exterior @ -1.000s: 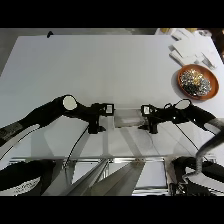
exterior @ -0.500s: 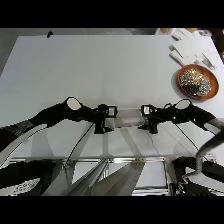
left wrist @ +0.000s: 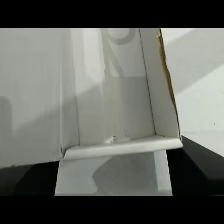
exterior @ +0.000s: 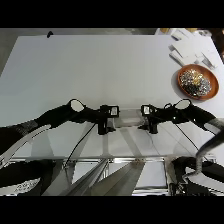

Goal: Fold the box and place the chain.

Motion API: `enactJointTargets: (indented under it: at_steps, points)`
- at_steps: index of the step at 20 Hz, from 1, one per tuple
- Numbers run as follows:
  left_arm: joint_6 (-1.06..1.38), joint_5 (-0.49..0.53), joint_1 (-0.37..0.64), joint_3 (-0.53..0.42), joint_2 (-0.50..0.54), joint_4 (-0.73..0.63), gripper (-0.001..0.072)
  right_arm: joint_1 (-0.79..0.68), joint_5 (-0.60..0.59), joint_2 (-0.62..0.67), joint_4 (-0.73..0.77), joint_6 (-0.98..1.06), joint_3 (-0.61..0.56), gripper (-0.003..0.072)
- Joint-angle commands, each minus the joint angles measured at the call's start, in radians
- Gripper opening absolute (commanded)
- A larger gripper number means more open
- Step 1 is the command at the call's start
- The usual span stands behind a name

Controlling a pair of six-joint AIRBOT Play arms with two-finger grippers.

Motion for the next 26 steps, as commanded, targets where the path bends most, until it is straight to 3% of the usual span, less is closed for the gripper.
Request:
enactJointTargets:
  at_steps: [1,3,4,23,24,25,26]
  points:
    - [0.000,0.042,-0.002,0.000,-0.013,-0.021,0.0538,0.000,0.000,0.001,0.000,-0.002,0.001,0.0296]
    - [0.001,0.028,-0.002,0.000,-0.024,-0.019,0.0365,0.000,0.000,0.001,0.000,-0.002,0.001,0.0296]
    - [0.000,0.025,-0.002,-0.001,-0.026,-0.015,0.0321,0.000,0.000,0.001,0.000,-0.002,0.001,0.0296]
    - [0.000,0.011,-0.002,0.000,-0.023,-0.014,0.0322,0.000,0.002,0.001,0.027,-0.001,0.001,0.0297]
    - [0.000,0.011,-0.002,0.000,-0.023,-0.014,0.0322,-0.001,0.016,0.003,0.022,0.021,0.001,0.0340]
    - [0.000,0.011,-0.002,0.000,-0.023,-0.014,0.0322,-0.003,0.018,0.011,0.019,0.031,0.001,0.0526]
    - [0.000,0.011,-0.002,0.000,-0.023,-0.014,0.0322,-0.003,0.012,0.024,0.019,0.048,0.002,0.0659]
